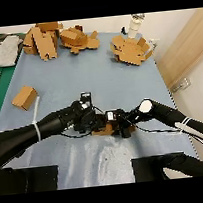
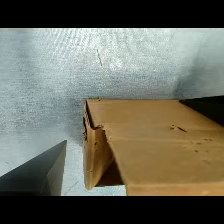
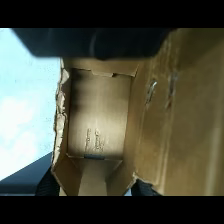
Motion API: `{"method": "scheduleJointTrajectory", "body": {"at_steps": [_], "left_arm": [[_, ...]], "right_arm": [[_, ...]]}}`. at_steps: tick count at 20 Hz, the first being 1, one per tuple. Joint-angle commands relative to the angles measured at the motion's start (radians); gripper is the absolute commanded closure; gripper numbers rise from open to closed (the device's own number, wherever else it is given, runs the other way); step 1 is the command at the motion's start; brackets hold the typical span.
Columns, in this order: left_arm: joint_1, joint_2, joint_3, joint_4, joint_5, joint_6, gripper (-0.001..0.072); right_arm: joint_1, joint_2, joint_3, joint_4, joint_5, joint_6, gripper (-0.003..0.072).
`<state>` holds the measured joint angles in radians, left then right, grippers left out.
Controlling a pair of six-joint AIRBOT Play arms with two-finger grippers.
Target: Fold the box.
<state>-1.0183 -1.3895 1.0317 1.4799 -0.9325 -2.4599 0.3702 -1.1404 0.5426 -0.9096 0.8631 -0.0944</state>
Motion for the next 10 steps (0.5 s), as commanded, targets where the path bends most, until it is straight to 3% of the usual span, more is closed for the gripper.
{"method": "scheduleJointTrajectory", "body": {"at_steps": [1,5,10], "left_arm": [[-0.018,-0.061,0.073,0.007,-0.105,0.035,0.0187],[-0.032,-0.135,0.156,0.051,-0.2,0.038,0.0186],[-0.035,-0.164,0.16,0.063,-0.201,0.055,0.0188]], "right_arm": [[-0.001,0.0,0.0,0.001,0.0,0.0,0.0153],[-0.001,0.0,0.0,0.0,0.001,0.0,0.0153],[-0.001,0.0,0.0,0.0,0.001,0.0,0.0153]]}}
